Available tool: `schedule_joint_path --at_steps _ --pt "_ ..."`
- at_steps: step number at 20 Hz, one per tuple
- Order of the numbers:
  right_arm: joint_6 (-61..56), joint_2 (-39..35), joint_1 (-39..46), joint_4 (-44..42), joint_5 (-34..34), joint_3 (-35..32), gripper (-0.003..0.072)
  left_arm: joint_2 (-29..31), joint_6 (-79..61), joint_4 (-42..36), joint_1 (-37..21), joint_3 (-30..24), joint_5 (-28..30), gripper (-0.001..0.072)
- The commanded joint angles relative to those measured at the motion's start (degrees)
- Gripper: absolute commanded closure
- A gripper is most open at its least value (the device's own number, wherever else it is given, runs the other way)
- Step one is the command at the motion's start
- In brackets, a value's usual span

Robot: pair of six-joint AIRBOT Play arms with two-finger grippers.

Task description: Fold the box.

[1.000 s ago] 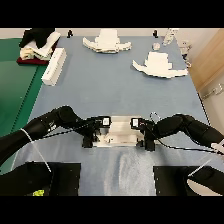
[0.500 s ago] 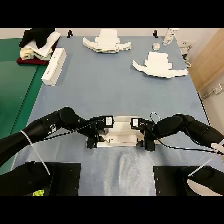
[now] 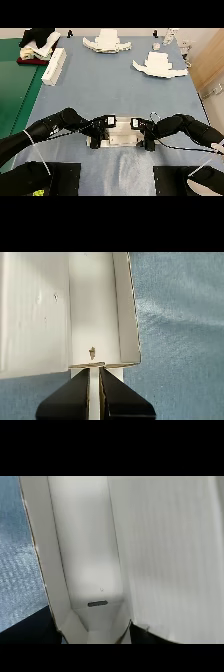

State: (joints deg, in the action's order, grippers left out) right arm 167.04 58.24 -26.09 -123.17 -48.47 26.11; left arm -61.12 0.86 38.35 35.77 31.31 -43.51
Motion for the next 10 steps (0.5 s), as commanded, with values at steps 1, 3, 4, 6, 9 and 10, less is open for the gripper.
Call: schedule_joint_path --at_steps 1,3,4,6,9,10 --pt "-0.1 0.0 0.0 -0.1 0.0 0.0 0.024 -0.6 -0.4 -2.2 0.1 0.0 0.7 0.0605" --pt "-0.1 0.0 0.0 -0.1 0.0 0.0 0.024 -1.4 -1.0 -4.7 0.7 0.0 1.4 0.0605" --pt "-0.1 0.0 0.0 -0.1 0.0 0.0 0.024 -1.9 -1.8 -5.6 1.1 0.0 1.6 0.0605" --pt "-0.1 0.0 0.0 -0.1 0.0 0.0 0.024 -3.1 -1.7 -6.3 1.4 0.0 1.5 0.0604" --pt "-0.1 0.0 0.0 -0.1 0.0 0.0 0.024 -3.9 -0.4 -6.3 1.4 0.0 2.3 0.0314" --pt "-0.1 0.0 0.0 -0.1 0.0 0.0 0.024 -3.8 1.1 -6.2 1.4 0.0 3.2 0.0288"
